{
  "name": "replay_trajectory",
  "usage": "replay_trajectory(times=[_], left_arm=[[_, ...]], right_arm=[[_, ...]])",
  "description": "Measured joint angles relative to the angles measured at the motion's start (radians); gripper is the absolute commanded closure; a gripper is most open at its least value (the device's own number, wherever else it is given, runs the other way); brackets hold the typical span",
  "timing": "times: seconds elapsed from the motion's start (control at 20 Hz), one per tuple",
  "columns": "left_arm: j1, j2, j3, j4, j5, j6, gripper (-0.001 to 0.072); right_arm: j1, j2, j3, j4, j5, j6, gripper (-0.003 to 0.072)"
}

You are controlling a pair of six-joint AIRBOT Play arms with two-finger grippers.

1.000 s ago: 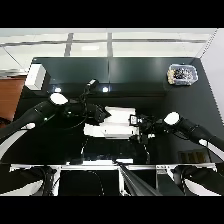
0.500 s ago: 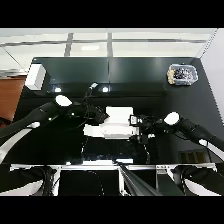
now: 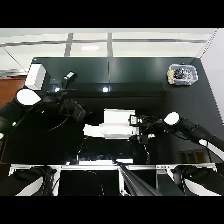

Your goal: Fold the box and place the chain.

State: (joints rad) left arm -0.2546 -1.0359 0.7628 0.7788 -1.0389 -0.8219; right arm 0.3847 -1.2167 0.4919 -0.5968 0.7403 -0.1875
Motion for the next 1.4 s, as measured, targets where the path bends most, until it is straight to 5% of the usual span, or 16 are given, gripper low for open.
replay_trajectory(times=[0.25, 0.4, 0.75, 1.2, 1.25, 1.4], left_arm=[[0.012, 0.073, -0.078, 0.051, -0.085, 0.197, 0.0646], [-0.013, 0.074, -0.131, 0.06, -0.06, 0.432, 0.0001], [-0.136, -0.032, -0.156, 0.069, 0.189, 0.781, 0.0001], [-0.204, -0.183, -0.101, 0.024, 0.198, 0.873, 0.0014], [-0.213, -0.188, -0.101, 0.013, 0.198, 0.876, 0.0045], [-0.235, -0.194, -0.099, -0.002, 0.2, 0.879, 0.0433]], right_arm=[[0.0, 0.0, 0.0, 0.0, 0.0, 0.0, 0.05], [0.0, 0.0, 0.0, 0.0, 0.0, 0.0, 0.05], [0.0, 0.0, 0.0, 0.001, 0.0, 0.0, 0.05], [0.0, 0.0, 0.0, 0.001, 0.0, 0.0, 0.05], [0.0, 0.0, 0.0, 0.001, 0.0, 0.0, 0.05], [0.0, 0.0, 0.0, 0.001, 0.0, 0.0, 0.05]])
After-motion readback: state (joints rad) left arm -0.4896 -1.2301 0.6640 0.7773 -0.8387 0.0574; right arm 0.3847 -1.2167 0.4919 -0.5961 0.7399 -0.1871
